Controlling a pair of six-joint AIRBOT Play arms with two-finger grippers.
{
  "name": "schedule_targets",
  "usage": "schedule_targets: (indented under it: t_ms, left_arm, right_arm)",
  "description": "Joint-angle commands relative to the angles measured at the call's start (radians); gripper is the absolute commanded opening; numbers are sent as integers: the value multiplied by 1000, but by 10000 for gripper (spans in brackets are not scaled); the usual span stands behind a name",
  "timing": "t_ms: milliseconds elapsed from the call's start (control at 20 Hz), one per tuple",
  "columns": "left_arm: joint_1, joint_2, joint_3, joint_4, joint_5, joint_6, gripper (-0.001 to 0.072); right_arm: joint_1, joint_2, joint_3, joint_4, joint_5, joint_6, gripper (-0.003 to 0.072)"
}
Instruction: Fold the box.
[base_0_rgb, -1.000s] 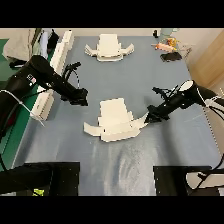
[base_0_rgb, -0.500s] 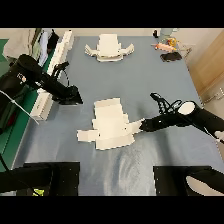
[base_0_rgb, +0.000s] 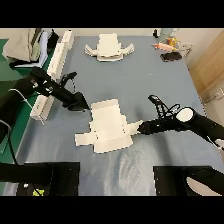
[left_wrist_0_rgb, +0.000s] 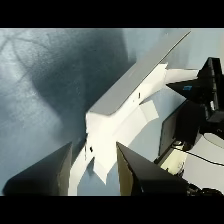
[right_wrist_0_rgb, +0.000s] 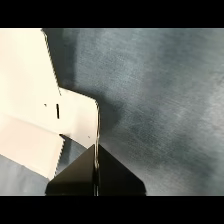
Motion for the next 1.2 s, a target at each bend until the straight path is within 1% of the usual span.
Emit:
schedule_targets:
  t_ms: [0, 200, 400, 500, 650, 700, 750, 850, 950, 1050, 1150]
  left_arm:
    - [-28, -79, -16, -72, -3, 104, 420]
    - [-68, -143, -15, -80, 56, 177, 421]
    - [-102, -179, -14, -191, 77, 347, 418]
    - [-116, -186, -13, -198, 76, 417, 230]
    - [-120, -187, -13, -194, 60, 461, 225]
    - [-120, -187, -13, -183, 45, 470, 94]
    - [-120, -187, -13, -164, 18, 499, 16]
    - [-120, -187, -13, -154, -18, 507, 17]
    - [-121, -187, -13, -155, -34, 480, 16]
    - [-121, -187, -11, -177, -27, 472, 16]
    - [-122, -180, 8, -205, -29, 615, 13]
  right_arm:
    - [8, 3, -2, 7, -14, 2, 4]
    - [8, 3, -2, 7, -18, 1, 4]
    - [8, 3, -2, 7, -20, 2, 4]
    - [8, 3, -2, 7, -20, 2, 4]
    - [8, 3, -2, 7, -18, 9, 4]
    - [8, 3, -1, 7, -19, 9, 4]
    - [8, 3, -1, 7, -19, 9, 5]
    - [7, 3, 1, 6, -24, 9, 16]
    - [2, 3, 18, -3, -24, 10, 84]
    - [-8, 3, 58, -49, -22, 50, 271]
    - [-20, 3, 124, -172, -16, 149, 353]
